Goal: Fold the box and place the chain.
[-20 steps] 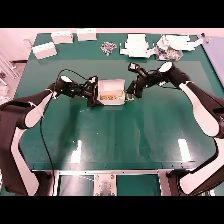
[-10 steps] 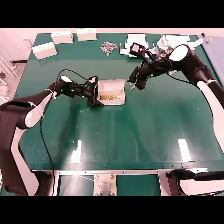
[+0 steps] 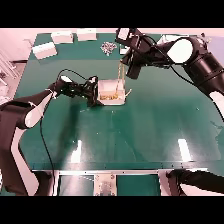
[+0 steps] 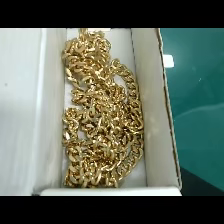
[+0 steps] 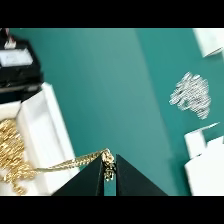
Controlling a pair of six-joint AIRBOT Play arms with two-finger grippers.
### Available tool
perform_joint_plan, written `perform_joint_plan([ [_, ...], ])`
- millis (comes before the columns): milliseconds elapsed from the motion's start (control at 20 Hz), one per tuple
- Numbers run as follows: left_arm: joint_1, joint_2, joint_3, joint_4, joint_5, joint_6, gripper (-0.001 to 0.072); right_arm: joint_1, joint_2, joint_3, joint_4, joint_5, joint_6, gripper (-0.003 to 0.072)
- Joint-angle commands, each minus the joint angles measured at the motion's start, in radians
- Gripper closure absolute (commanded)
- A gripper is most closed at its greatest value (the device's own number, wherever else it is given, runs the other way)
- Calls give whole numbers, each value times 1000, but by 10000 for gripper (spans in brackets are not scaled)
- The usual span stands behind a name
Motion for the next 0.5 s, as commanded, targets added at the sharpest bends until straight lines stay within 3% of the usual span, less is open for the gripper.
perform_joint_plan([
  [0, 1, 0, 0, 0, 0, 0, 80, 43, 11, 54, -60, -74, 18, 680],
  [450, 1, 0, 0, 0, 0, 0, 80, 97, 10, 196, -87, -128, 30, 680],
])
